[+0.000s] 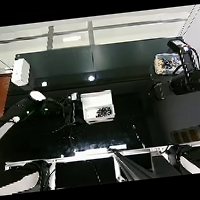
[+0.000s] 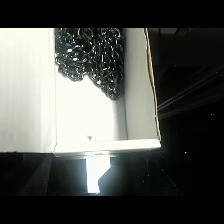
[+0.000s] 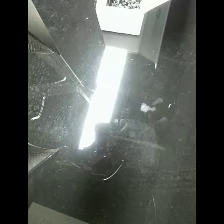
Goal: Fold the box and place the chain.
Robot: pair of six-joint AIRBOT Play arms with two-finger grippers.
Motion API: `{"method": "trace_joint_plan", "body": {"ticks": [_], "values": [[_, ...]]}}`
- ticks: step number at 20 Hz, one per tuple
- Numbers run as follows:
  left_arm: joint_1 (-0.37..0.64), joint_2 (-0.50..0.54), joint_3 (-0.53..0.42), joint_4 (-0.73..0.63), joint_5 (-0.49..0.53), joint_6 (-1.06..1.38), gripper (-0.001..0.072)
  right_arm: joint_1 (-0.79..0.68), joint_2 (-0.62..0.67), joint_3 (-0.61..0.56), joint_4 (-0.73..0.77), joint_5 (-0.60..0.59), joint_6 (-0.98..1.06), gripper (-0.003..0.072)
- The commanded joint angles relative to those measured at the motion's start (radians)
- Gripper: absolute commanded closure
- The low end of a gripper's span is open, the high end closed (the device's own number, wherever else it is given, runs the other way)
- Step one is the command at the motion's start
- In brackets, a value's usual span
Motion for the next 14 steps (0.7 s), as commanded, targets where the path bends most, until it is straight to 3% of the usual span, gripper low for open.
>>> {"method": "trace_joint_plan", "body": {"ticks": [1, 14], "values": [[-0.007, -0.001, 0.001, 0.010, 0.014, -0.010, 0.0004, 0.000, 0.000, 0.000, 0.000, -0.004, 0.000, -0.0012], [-0.014, -0.002, 0.001, -0.050, 0.026, -0.036, 0.0004, 0.000, 0.000, 0.000, 0.000, -0.014, 0.000, -0.0012]]}}
